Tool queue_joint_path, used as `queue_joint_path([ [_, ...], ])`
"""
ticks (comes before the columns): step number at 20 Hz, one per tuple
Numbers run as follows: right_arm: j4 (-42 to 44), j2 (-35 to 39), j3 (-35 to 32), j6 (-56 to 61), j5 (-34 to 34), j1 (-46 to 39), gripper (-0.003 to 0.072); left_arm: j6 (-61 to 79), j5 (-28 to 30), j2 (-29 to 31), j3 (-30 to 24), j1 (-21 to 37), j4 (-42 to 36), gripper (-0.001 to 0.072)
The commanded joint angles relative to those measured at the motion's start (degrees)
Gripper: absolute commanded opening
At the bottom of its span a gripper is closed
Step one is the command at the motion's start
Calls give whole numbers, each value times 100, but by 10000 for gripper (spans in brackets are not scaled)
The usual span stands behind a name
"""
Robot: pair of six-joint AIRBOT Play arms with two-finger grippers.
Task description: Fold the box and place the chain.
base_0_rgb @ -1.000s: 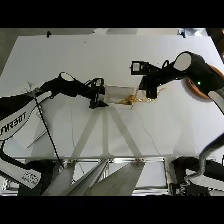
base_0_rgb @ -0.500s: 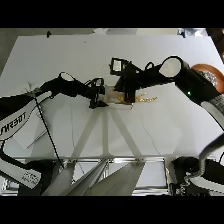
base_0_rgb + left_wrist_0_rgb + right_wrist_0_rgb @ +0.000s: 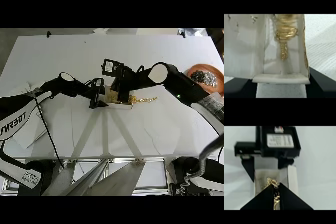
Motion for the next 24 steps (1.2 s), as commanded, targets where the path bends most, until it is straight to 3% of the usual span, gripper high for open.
queue_joint_path([
  [1,-835,-90,2,629,-61,11,65,2,2,2,4,0,0,277],
  [3,-841,-68,2,629,-68,9,441,2,2,4,4,0,2,277],
  [8,-953,573,-7,616,42,-417,459,2,2,4,4,0,2,277],
  [13,-949,1167,-470,-203,804,-1480,472,2,2,4,4,0,2,277],
  [16,-942,903,-1060,-841,887,-1818,493,2,2,4,4,0,2,277],
  [17,-940,745,-1209,-1062,809,-1834,567,2,2,4,4,0,2,277],
  [24,-581,-748,-1274,-1790,391,-1834,573,2,2,2,4,0,0,277],
])
